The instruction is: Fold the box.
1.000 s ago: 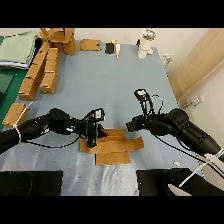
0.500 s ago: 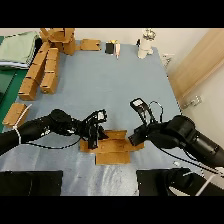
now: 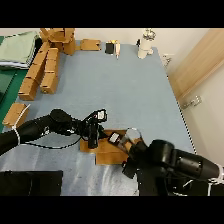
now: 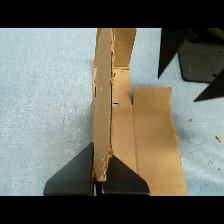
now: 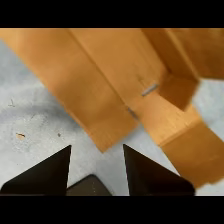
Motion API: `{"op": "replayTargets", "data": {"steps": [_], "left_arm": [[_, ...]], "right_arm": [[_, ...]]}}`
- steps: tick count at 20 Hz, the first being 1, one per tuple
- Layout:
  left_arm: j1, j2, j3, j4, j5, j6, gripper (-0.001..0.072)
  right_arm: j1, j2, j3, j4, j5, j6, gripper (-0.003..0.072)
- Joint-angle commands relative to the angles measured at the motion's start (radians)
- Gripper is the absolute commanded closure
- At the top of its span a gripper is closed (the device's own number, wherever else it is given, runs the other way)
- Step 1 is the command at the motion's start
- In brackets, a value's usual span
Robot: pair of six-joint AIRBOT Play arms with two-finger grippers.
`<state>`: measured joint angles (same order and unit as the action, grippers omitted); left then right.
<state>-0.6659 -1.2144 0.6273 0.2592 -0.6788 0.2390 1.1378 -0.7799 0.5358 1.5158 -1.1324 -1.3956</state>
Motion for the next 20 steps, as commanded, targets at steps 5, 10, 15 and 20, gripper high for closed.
{"op": "replayTargets", "data": {"steps": [5,10,15,20], "left_arm": [[0.0,0.001,0.001,-0.001,-0.004,-0.002,0.0696],[0.0,0.001,0.001,-0.001,-0.005,-0.002,0.0696],[0.0,0.001,0.001,-0.001,-0.005,-0.002,0.0696],[0.0,0.001,0.001,-0.001,-0.005,-0.002,0.0697]], "right_arm": [[0.086,-0.154,-0.01,-0.106,0.13,-0.053,0.0197],[0.086,-0.164,-0.01,-0.177,0.149,-0.053,0.0197],[0.103,-0.164,-0.01,-0.139,0.148,-0.053,0.0197],[0.174,-0.164,-0.01,-0.141,0.145,-0.023,0.0197]]}}
